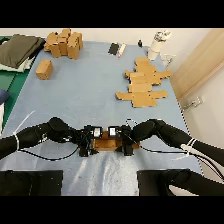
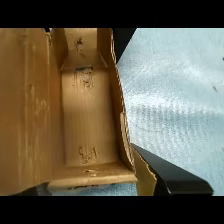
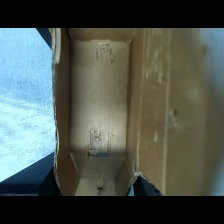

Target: Fold the box.

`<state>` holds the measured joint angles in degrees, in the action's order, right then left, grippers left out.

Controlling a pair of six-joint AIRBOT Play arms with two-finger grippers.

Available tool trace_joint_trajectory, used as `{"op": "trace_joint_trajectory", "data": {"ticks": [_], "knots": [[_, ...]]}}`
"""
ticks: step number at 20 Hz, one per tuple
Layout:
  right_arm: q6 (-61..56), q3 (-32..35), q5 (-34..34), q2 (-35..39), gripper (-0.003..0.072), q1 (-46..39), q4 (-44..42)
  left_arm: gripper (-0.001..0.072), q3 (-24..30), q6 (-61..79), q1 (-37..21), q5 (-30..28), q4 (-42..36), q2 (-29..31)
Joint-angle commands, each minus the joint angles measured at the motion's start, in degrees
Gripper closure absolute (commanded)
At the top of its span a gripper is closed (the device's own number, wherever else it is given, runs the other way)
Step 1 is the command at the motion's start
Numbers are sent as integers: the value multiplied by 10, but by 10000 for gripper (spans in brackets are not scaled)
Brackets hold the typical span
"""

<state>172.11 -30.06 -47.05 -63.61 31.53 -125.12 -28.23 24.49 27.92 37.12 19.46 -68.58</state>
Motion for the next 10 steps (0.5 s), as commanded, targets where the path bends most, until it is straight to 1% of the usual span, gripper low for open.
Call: {"op": "trace_joint_trajectory", "data": {"ticks": [1,3,5,6,9,10], "knots": [[-2,0,0,0,165,0,0,7,-1,-1,15,-7,21,-2],[-2,0,0,0,166,0,0,8,-3,-6,29,-19,35,-5],[-2,0,3,0,165,0,0,8,-3,-30,37,-54,29,-5],[-2,0,2,0,165,0,0,8,-3,-31,38,-61,21,-5],[-2,0,0,0,165,0,0,9,-3,-31,39,-60,20,-5],[-2,0,1,0,165,0,0,51,-3,-31,39,-61,20,-5]]}}
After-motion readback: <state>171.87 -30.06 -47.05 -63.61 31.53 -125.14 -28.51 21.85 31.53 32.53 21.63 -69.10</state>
